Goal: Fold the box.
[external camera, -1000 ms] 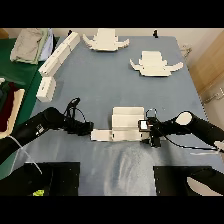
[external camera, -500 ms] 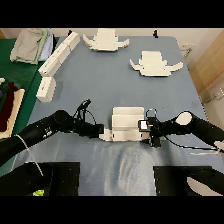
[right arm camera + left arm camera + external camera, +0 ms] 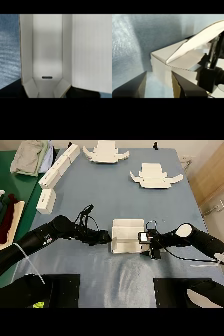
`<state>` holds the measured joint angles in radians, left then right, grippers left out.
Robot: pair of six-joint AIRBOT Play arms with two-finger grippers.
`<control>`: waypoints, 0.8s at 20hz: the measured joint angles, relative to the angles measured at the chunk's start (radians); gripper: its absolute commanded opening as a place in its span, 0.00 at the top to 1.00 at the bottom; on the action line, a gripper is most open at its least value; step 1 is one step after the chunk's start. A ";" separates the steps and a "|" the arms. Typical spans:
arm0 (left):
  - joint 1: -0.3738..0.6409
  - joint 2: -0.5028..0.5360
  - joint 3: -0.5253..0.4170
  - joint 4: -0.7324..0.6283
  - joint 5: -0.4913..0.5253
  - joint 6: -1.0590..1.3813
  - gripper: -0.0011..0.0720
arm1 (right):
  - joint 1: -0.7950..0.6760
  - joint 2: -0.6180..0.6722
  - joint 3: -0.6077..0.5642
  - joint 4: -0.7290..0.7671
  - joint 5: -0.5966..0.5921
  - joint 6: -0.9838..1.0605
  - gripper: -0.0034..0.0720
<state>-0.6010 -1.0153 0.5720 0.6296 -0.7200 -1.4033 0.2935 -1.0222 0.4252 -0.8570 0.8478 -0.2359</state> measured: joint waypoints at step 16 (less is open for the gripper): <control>-0.142 -0.064 0.071 0.156 0.056 -0.254 0.35 | 0.000 0.000 0.000 0.000 0.000 0.000 0.28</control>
<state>-0.7425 -1.0790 0.6426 0.7853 -0.6640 -1.6573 0.2935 -1.0222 0.4252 -0.8570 0.8474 -0.2359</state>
